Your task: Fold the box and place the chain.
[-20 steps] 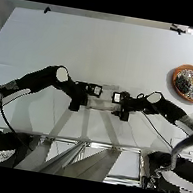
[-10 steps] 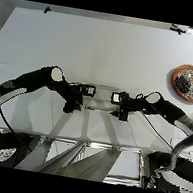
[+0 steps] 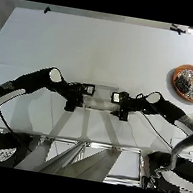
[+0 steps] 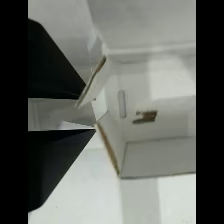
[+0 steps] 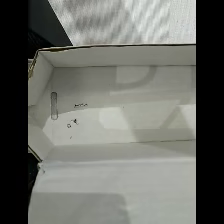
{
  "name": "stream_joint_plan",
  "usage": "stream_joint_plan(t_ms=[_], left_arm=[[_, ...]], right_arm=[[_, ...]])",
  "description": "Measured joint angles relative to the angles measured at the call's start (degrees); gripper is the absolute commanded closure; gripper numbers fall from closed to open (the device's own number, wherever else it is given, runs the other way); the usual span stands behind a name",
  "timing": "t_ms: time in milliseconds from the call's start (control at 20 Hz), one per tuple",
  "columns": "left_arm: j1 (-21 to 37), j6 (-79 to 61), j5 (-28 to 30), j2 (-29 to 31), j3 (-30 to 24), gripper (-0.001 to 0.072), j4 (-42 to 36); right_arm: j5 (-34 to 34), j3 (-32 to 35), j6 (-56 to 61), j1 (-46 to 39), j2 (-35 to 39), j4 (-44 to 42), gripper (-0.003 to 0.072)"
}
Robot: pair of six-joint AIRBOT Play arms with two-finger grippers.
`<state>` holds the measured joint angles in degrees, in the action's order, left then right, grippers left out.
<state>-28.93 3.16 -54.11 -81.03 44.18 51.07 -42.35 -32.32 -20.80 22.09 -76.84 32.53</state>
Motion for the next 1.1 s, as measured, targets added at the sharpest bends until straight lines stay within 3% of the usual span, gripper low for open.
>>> stream_joint_plan(t_ms=[350,400,450,500,750,900,1000,1100], left_arm=[[-1.31,-3.96,1.14,0.0,-0.02,0.058,-2.27],[-1.53,-4.15,1.36,0.0,-0.02,0.0593,-2.62],[-1.79,-4.28,1.64,0.0,-0.02,0.0676,-2.95],[-2.08,-4.5,2.25,0.0,-0.02,0.0699,-3.23],[-4.07,-4.59,4.5,0.0,-0.02,0.0696,-5.68],[-5.2,-4.52,5.75,-0.09,-0.02,0.0567,-7.21],[-5.77,-4.48,6.23,-0.28,-0.02,0.0428,-7.8],[-6.14,-4.5,6.4,-0.44,-0.02,0.0415,-8.2]], right_arm=[[-0.07,0.0,-0.02,0.0,0.0,0.02,0.0342],[-0.09,0.0,-0.04,0.0,0.0,0.04,0.0342],[-0.09,0.0,-0.04,0.0,0.0,0.04,0.0342],[-0.15,0.0,-0.13,0.0,0.0,0.09,0.0342],[-0.15,0.0,-0.02,-0.02,0.0,0.04,0.0342],[-0.2,0.0,0.04,-0.04,0.0,0.07,0.0342],[-0.22,0.0,0.09,-0.07,0.0,0.07,0.0342],[-0.24,0.0,0.07,-0.07,0.02,0.09,0.0342]])
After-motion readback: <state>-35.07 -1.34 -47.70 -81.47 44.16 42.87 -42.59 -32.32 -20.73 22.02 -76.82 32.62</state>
